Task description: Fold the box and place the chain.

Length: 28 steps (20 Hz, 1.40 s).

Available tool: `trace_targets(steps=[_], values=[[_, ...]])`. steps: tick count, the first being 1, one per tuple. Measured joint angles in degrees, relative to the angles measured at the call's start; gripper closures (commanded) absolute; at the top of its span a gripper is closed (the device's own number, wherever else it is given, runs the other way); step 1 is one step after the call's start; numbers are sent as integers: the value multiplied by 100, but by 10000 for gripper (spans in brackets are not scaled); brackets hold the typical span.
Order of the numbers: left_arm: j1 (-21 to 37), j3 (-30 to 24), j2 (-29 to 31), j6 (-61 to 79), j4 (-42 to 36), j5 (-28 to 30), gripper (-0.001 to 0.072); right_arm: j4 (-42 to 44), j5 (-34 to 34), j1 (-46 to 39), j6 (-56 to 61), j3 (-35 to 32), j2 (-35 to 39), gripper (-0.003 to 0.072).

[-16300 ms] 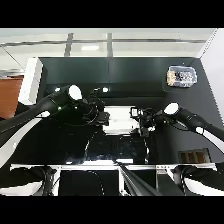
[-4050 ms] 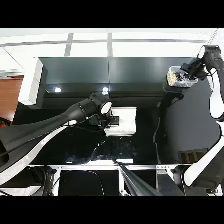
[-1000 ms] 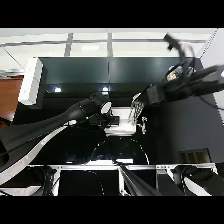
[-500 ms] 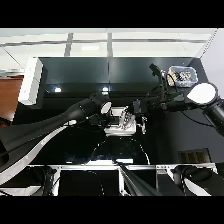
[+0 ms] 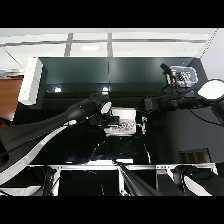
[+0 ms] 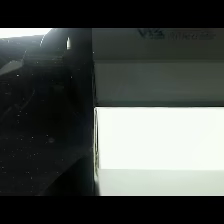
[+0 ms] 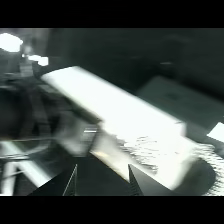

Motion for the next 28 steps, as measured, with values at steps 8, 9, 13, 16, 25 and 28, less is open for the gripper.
trace_targets(steps=[8, 9, 13, 16, 25, 28], values=[[0, 0, 0, 0, 0, -4, 684, -1620, -540, -352, -2546, -1064, -11, -34], [0, 0, 0, 0, 0, -13, 684, -1596, -726, -332, -3191, -1307, -22, -34], [0, 0, 0, -2, 0, -72, 684, -807, -1445, -157, -5755, -1917, -76, -34], [2, 0, 0, -2, 0, -107, 684, -378, -1884, -70, -6728, -2072, -221, -34], [0, 0, 0, -2, 0, -131, 684, -476, -2214, 9, -6459, -2164, -553, -34], [0, 0, 0, 0, 0, -131, 684, -599, -2297, 28, -6124, -2166, -579, -34]])
